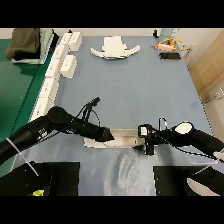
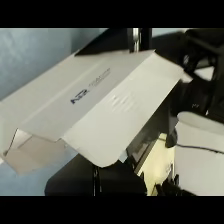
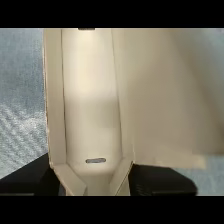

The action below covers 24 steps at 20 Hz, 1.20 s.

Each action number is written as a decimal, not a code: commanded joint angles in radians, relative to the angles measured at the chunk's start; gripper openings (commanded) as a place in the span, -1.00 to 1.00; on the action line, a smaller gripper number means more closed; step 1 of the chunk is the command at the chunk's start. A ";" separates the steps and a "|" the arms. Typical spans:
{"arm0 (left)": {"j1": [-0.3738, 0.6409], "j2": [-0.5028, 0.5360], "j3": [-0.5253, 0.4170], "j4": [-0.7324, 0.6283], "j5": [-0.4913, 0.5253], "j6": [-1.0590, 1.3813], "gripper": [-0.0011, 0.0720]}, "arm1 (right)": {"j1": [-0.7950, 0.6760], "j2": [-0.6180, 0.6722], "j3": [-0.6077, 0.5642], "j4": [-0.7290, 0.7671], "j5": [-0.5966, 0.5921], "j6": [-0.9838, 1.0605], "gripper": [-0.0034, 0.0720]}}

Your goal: Fold the box.

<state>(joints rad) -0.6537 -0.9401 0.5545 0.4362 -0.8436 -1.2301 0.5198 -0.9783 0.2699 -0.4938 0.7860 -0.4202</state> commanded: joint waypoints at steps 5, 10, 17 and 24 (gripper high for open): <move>0.006 -0.130 0.055 -0.025 0.235 -0.121 -0.93 | -0.001 0.001 0.001 0.000 -0.001 0.000 0.44; 0.006 -0.259 0.055 -0.020 0.196 -0.173 -0.93 | -0.001 0.001 0.001 0.000 -0.001 0.000 0.44; 0.005 -0.283 0.056 -0.023 0.179 -0.175 -0.93 | -0.001 0.001 0.001 0.000 -0.001 0.000 0.44; 0.020 -0.269 0.079 -0.038 0.143 -0.111 -0.93 | -0.001 0.001 0.001 0.000 -0.001 0.000 0.44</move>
<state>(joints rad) -0.6426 -1.2175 0.6178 0.4053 -0.6712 -1.3914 0.5198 -0.9787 0.2699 -0.4938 0.7853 -0.4202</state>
